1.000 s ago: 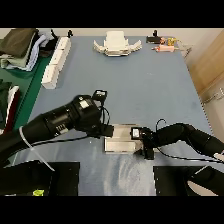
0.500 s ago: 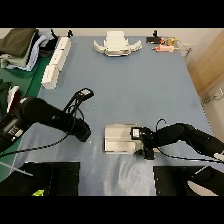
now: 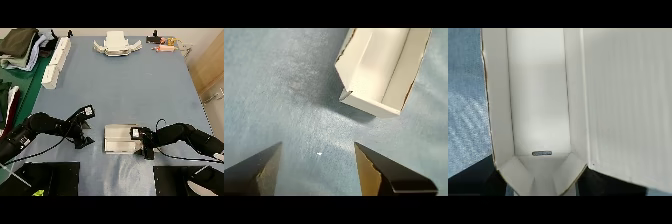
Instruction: Fold the box.
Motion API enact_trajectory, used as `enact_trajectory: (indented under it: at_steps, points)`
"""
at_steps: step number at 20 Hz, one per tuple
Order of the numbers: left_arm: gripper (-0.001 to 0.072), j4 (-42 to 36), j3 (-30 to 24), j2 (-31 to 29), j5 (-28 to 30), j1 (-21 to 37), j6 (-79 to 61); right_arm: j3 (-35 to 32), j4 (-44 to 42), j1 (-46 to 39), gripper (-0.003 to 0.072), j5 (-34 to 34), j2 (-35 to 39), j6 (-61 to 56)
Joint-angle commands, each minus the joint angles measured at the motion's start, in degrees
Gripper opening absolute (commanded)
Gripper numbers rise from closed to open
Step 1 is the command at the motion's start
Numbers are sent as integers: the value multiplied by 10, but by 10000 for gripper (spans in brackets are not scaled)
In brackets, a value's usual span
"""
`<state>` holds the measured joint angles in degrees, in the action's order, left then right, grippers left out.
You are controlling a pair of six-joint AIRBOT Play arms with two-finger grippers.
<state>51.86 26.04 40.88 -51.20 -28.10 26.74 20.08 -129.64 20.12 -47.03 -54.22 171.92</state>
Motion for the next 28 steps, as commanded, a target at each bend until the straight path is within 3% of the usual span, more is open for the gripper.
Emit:
enact_trajectory:
  at_steps: [1, 6, 8, 13, 28]
  points:
    - [695, -37, -9, 28, 23, 2, -108, 0, 0, 0, 502, 0, 0, 0]
    - [694, -50, -13, 56, 24, 3, -183, 0, 0, 0, 501, 0, 0, 0]
    - [695, -78, -38, 56, 55, 3, -254, 0, 0, 0, 502, 0, 0, 0]
    - [694, -302, -92, 56, 78, -10, -414, 0, 0, 0, 501, 0, 0, 0]
    - [694, -299, -96, 119, 139, -91, -420, 0, 0, 0, 502, 0, 0, 0]
